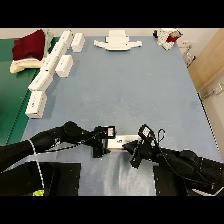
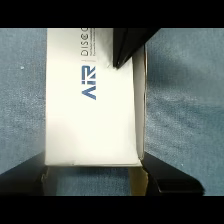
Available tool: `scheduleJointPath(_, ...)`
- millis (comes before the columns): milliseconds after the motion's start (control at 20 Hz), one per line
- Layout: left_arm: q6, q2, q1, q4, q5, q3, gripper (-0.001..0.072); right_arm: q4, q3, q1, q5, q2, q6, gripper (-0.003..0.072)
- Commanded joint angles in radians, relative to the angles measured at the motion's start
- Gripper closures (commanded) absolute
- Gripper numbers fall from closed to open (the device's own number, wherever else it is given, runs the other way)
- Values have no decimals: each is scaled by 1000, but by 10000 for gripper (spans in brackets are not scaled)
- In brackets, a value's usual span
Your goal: Fold the box.
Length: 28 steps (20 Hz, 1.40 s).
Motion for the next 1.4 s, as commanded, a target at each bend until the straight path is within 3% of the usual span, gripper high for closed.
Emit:
scheduleJointPath(0, 1, 0, 0, 1, 1, 1, 245, -19, 4, -2, 38, 39, 0, 680)
scheduleJointPath(350, 1, 0, 0, 1, 1, 1, 245, -79, 60, -17, 4, 37, 0, 680)
scheduleJointPath(500, 1, 0, 0, 1, 1, 1, 245, -178, 137, -121, -206, 35, 0, 680)
scheduleJointPath(650, 1, 0, 0, 1, 1, 1, 245, -263, 297, -307, -546, -8, 0, 680)
scheduleJointPath(750, 1, 0, 0, 1, 1, 1, 245, -280, 433, -443, -760, -72, -46, 680)
scheduleJointPath(900, 1, 0, 0, 1, 1, 1, 246, -298, 631, -614, -983, -218, -133, 681)
scheduleJointPath(1100, 1, 0, 0, 1, 1, 1, 245, -428, 882, -704, -1199, -460, -158, 680)
scheduleJointPath(1350, 1, 0, 0, 1, 1, 1, 245, -512, 1068, -712, -1197, -660, -156, 681)
